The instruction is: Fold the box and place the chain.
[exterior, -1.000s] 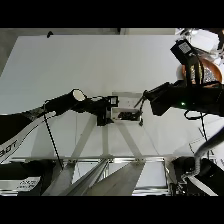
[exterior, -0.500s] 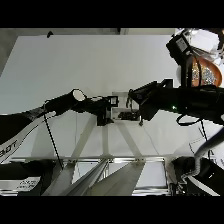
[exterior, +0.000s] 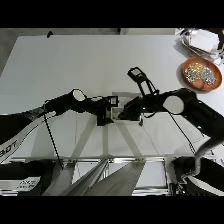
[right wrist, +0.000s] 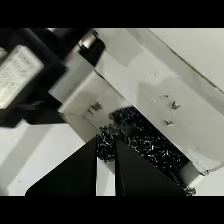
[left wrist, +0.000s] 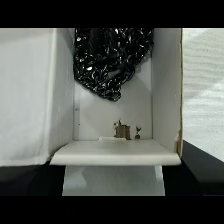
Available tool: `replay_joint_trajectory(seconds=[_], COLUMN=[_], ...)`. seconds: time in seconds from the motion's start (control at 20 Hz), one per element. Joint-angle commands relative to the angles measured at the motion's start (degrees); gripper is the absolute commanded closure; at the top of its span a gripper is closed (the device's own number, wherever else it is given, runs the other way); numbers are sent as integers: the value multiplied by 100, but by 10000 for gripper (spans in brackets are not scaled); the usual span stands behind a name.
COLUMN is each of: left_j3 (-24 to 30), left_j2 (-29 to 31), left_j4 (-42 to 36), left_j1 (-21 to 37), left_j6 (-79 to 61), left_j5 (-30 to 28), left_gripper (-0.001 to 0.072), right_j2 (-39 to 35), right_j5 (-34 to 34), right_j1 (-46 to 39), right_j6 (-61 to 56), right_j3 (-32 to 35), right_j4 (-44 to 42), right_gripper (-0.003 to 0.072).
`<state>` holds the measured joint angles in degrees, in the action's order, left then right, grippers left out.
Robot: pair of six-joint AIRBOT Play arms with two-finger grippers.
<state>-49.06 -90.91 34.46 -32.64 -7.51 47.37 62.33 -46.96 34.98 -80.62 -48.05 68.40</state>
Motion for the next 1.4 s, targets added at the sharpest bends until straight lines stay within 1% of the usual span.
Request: replay_joint_trajectory(seconds=[0.0, 0.05, 0.1, 0.25, 0.35, 0.45, 0.55, 0.6, 0.65, 0.7, 0.75, 0.8, 0.9, 0.95, 1.1, 1.2, 1.35], left_j3=[4, 4, 4, 4, 4, 4, 4, 4, 4, 4, 4, 4, 4, 4, 4, 4, 4], left_j2=[4, 4, 4, 4, 4, 4, 4, 4, 4, 4, 4, 4, 4, 4, 4, 4, 4], left_j4=[0, 0, 0, 0, 0, 0, 0, 0, 0, 0, 0, 0, 0, 0, 0, 0, 0], left_j1=[4, 4, 4, 4, 4, 4, 4, 4, 4, 4, 4, 4, 4, 4, 4, 4, 4], left_j6=[0, 0, 0, 0, 0, 0, 0, 0, 0, 0, 0, 0, 0, 0, 0, 0, 0], left_j5=[-2, -2, -2, -2, -2, -2, -2, -2, -2, -2, -2, -2, -2, -4, -2, -2, -2], left_gripper=[457, 457, 457, 457, 457, 457, 457, 457, 457, 457, 457, 457, 457, 457, 457, 457, 457], right_j2=[667, 686, 660, 295, -188, -686, -981, -1001, -1001, -1001, -1001, -1001, -1001, -1001, -979, -870, -487], right_j5=[203, 205, 205, -22, -481, -1126, -2033, -2468, -2669, -2667, -2527, -2232, -1445, -1016, -7, 463, 911], right_j1=[7, 7, 7, -9, -282, -761, -1257, -1471, -1685, -1891, -2022, -2081, -2059, -2006, -1790, -1600, -1351], right_j6=[9, 13, 22, 103, 402, 1025, 2271, 2977, 3567, 4127, 4712, 5375, 6478, 6920, 7573, 7862, 8032], right_j3=[61, 61, 57, -28, -92, -92, -87, -83, -24, 103, 284, 551, 1189, 1521, 2229, 2415, 2422], right_j4=[11, 15, 13, 70, 74, 214, 330, 332, 326, 326, 326, 313, 219, 157, -179, -540, -1045], right_gripper=[642, 542, 468, 460, 461, 466, 469, 473, 472, 468, 452, 355, 297, 285, 285, 285, 285])
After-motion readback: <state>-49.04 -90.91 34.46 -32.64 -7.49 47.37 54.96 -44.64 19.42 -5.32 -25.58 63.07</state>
